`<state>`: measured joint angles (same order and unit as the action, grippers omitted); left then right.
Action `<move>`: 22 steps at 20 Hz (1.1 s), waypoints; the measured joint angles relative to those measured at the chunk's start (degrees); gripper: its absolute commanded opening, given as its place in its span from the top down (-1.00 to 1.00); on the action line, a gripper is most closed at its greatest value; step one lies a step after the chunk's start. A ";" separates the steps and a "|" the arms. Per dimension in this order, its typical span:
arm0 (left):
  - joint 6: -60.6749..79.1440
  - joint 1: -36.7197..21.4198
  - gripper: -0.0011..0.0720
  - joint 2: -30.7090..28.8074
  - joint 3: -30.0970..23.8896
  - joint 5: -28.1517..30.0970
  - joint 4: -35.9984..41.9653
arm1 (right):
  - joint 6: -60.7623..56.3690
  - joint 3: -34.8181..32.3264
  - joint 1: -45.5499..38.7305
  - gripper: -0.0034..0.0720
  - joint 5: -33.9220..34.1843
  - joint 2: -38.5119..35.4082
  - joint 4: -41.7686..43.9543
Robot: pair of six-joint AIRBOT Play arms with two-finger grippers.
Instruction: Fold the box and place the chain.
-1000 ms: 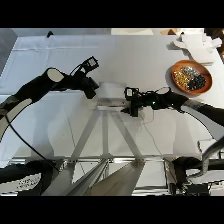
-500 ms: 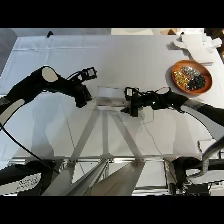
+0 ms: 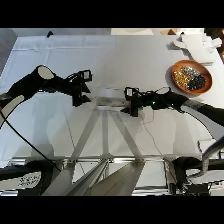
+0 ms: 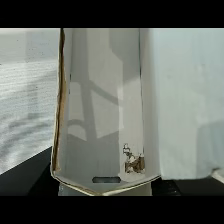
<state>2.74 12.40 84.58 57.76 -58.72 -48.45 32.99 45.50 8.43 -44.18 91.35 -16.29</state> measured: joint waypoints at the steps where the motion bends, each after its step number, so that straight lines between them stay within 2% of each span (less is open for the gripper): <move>1: 2.56 -0.20 -0.50 0.85 0.00 -0.70 1.01 | 0.00 0.00 0.00 -0.16 0.00 0.00 0.00; 5: 10.08 -0.55 -0.49 3.67 0.00 -2.40 3.41 | 0.00 0.00 0.00 -0.16 0.00 0.00 0.00; 15: 15.43 -0.61 -0.41 6.23 0.00 -7.30 6.93 | 0.00 0.00 0.00 -0.16 -0.02 0.00 0.00; 16: 16.15 -0.61 -0.36 6.27 0.00 -7.69 7.63 | 0.00 0.00 0.00 -0.16 -0.02 0.00 0.00; 18: 17.59 -0.61 0.09 6.36 0.00 -8.07 8.74 | 0.00 0.00 0.00 -0.16 -0.02 0.00 0.00; 19: 18.32 -0.61 0.24 6.38 0.00 -7.98 9.09 | 0.00 0.00 0.00 -0.16 -0.02 0.00 0.00; 22: 20.37 -0.61 0.24 6.38 0.00 -6.64 9.81 | 0.00 0.00 0.00 -0.16 0.02 0.00 0.02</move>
